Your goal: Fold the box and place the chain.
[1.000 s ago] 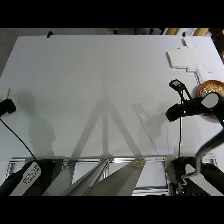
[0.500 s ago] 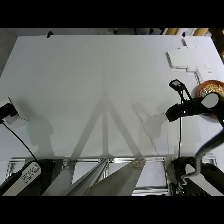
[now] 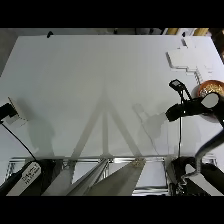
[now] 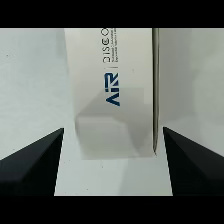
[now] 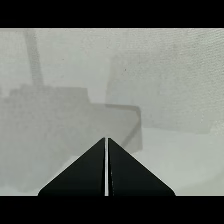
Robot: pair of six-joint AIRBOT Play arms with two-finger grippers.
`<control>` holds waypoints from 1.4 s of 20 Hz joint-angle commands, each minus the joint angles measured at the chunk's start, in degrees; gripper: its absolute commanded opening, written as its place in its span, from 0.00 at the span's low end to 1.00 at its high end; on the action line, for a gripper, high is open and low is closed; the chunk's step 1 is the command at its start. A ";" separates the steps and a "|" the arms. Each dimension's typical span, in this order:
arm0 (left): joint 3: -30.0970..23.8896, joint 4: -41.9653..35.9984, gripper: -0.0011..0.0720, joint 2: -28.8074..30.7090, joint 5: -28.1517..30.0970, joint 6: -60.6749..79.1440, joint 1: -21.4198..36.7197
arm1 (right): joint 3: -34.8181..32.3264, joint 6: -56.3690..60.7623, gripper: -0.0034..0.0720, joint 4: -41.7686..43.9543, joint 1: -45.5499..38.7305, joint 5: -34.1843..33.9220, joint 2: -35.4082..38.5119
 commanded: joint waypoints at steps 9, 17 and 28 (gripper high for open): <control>0.02 2.12 0.97 17.79 -4.61 0.20 -9.18 | 0.02 0.00 0.07 0.02 -0.02 0.02 -0.02; 0.00 2.71 0.97 19.76 -4.94 0.00 -10.73 | 0.02 0.00 0.07 0.02 -0.02 0.02 -0.02; 0.00 2.69 0.97 19.76 -1.09 -0.02 -10.73 | 0.02 0.00 0.07 0.02 -0.02 0.02 -0.02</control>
